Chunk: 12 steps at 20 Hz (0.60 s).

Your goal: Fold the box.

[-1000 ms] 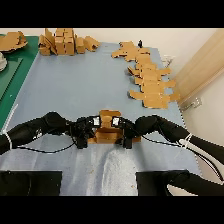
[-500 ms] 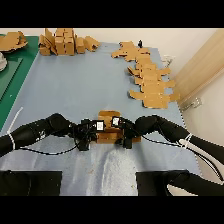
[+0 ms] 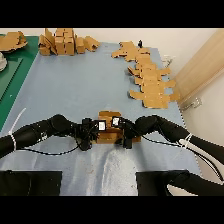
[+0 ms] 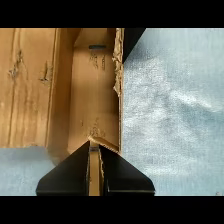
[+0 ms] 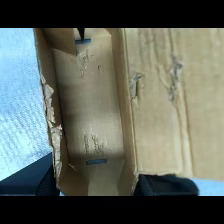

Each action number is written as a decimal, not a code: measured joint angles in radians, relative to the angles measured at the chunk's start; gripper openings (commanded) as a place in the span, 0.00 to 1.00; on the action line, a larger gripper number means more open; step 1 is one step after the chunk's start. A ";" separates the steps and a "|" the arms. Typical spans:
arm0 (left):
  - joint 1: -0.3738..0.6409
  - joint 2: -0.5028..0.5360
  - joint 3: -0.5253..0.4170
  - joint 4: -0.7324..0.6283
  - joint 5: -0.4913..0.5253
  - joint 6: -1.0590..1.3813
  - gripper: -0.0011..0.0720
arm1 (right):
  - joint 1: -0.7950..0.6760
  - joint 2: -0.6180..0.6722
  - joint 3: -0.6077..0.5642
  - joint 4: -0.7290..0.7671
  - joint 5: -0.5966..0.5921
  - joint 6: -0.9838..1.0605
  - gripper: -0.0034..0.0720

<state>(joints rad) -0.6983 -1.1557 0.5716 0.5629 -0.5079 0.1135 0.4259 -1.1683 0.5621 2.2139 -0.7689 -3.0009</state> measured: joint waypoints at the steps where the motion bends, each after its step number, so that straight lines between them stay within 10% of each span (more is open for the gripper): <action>1: 0.000 0.006 0.000 0.007 -0.009 -0.014 0.14 | 0.000 0.000 0.000 0.000 0.000 0.000 0.65; 10: 0.081 0.060 -0.001 0.240 -0.142 -0.303 0.16 | 0.000 0.000 0.000 0.000 0.000 0.000 0.65; 12: 0.111 0.060 -0.001 0.260 -0.147 -0.318 0.45 | 0.000 0.000 0.000 0.000 0.000 0.000 0.65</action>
<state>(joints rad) -0.5877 -1.0958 0.5705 0.8227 -0.6548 -0.2043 0.4259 -1.1683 0.5621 2.2139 -0.7689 -3.0009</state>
